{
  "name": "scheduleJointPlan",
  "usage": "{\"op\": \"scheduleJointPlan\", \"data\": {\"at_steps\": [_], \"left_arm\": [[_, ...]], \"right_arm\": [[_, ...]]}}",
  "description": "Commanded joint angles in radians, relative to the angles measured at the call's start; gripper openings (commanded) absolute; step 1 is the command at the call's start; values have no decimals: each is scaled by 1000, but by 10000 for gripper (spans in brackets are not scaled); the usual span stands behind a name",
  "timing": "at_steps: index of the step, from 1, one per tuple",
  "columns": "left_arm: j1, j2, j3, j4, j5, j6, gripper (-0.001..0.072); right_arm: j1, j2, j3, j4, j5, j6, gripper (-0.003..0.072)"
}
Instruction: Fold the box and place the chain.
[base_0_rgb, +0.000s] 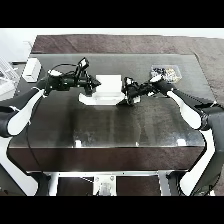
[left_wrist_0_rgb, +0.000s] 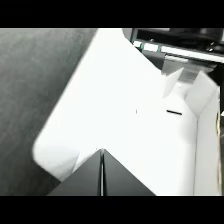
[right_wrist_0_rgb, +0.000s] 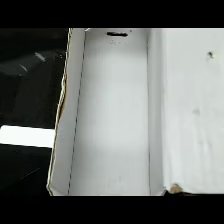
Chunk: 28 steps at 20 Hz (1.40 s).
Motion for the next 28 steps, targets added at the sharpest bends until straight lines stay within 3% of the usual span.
{"op": "scheduleJointPlan", "data": {"at_steps": [1, 15, 18, 24, 25, 26, 27, 28], "left_arm": [[0, -35, 11, 29, 17, -21, 16], [0, -61, 19, 23, 13, 5, 17], [0, -45, 66, 25, -43, 6, 18], [61, 93, 84, 108, -269, -13, 21], [78, 111, 85, 138, -289, -41, 125], [92, 127, 85, 173, -294, -77, 422], [103, 138, 85, 205, -296, -105, 491], [112, 140, 86, 247, -301, -126, 489]], "right_arm": [[0, 0, 1, 0, 1, 0, 587], [0, 0, 1, 0, 1, 0, 586], [0, 0, 1, 0, 1, 0, 587], [0, 0, 0, 0, 2, 0, 587], [0, 0, 0, 0, 1, 0, 587], [0, 0, 1, 0, 1, 0, 587], [0, 0, 1, 0, 1, 0, 587], [0, 0, 0, 0, 2, 0, 587]]}}
